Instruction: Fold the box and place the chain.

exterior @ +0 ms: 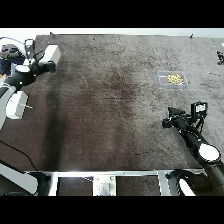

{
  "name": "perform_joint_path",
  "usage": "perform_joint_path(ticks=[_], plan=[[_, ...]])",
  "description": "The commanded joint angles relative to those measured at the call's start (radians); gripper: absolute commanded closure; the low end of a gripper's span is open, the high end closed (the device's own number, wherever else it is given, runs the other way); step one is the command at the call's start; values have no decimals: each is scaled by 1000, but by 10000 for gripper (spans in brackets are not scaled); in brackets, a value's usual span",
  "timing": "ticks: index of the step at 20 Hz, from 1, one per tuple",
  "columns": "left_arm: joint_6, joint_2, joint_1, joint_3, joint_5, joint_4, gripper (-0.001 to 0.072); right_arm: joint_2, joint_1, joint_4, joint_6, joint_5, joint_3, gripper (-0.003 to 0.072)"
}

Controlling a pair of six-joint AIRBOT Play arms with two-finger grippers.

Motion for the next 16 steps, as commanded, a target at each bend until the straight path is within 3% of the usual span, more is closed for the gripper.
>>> perform_joint_path(ticks=[1,5,12,16], plan=[[4,8,77,-71,37,26,704,1,0,0,0,0,0,673],[44,-59,73,-68,65,11,704,1,0,0,0,-1,0,673],[46,-97,73,-68,212,13,704,1,0,0,0,-1,0,673],[81,-139,73,-56,203,13,704,1,0,0,0,-1,0,673]])
